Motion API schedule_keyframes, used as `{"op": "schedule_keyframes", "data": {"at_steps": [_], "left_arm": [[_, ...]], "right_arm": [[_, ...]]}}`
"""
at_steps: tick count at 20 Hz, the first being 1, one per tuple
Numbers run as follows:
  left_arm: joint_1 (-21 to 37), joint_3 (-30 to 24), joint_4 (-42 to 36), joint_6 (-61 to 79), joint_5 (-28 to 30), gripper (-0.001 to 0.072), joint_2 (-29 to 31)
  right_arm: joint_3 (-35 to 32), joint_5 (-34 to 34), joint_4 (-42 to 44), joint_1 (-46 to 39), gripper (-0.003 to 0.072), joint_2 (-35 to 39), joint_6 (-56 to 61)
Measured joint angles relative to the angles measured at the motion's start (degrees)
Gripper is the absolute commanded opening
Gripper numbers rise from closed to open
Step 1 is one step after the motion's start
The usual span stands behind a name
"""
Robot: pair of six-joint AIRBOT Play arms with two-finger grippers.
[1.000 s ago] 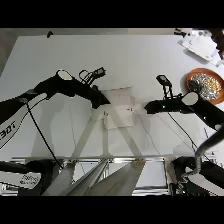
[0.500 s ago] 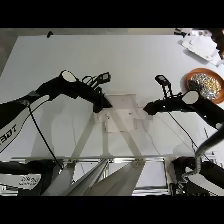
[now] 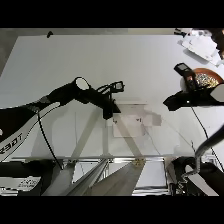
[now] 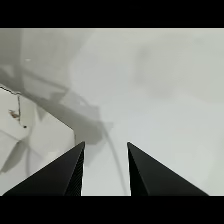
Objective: Fold the box and place the chain.
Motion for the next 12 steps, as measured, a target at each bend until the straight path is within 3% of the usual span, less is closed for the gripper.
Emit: {"op": "schedule_keyframes", "data": {"at_steps": [7,12], "left_arm": [[-3.87,-8.79,-0.22,-0.68,10.25,0.0,5.68],[-4.22,-12.37,-5.55,8.31,15.89,0.0002,7.1]], "right_arm": [[-2.67,-0.26,-1.86,-4.44,0.0304,3.52,0.85],[-5.46,-4.04,0.33,-4.9,0.0303,3.78,1.07]]}}
